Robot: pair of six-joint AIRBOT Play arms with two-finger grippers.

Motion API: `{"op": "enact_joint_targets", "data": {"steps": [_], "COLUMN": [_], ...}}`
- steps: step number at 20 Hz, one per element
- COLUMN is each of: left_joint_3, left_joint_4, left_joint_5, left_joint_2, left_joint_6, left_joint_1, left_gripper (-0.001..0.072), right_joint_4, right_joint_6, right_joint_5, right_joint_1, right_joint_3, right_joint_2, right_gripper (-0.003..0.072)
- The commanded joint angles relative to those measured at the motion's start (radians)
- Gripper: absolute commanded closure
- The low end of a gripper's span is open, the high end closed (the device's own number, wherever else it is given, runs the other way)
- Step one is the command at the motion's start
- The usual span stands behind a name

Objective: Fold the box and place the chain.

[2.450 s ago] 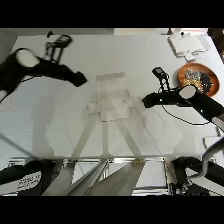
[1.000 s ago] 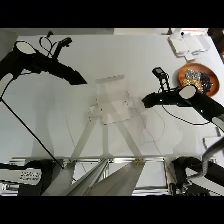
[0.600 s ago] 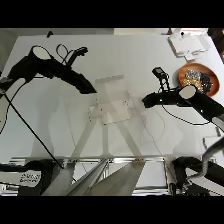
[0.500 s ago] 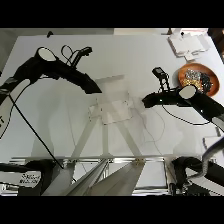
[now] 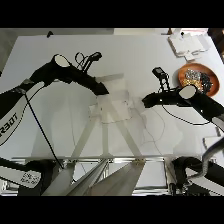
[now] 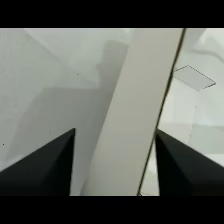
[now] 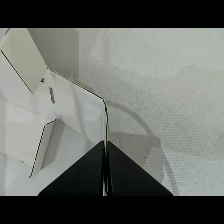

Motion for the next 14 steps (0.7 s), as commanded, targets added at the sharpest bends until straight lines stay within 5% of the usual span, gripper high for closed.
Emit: {"op": "enact_joint_targets", "data": {"steps": [1, 3, 5, 14], "left_joint_3": [0.0, 0.0, 0.0, 0.0], "left_joint_4": [-0.002, -0.001, -0.001, -0.002], "left_joint_5": [0.018, 0.015, 0.008, -0.007], "left_joint_2": [-0.025, -0.027, -0.027, -0.026], "left_joint_6": [0.032, 0.08, 0.118, 0.142], "left_joint_1": [-0.005, -0.005, -0.005, -0.005], "left_gripper": [0.0256, 0.041, 0.0689, 0.0701], "right_joint_4": [0.0, 0.0, 0.0, 0.0], "right_joint_6": [0.0, 0.0, 0.0, 0.0], "right_joint_5": [0.0, 0.0, 0.0, 0.0], "right_joint_1": [0.0, 0.0, 0.0, 0.0], "right_joint_3": [0.0, 0.0, 0.0, 0.0], "right_joint_2": [0.001, 0.001, 0.001, 0.001], "right_gripper": [0.0678, 0.0678, 0.0678, 0.0678]}}
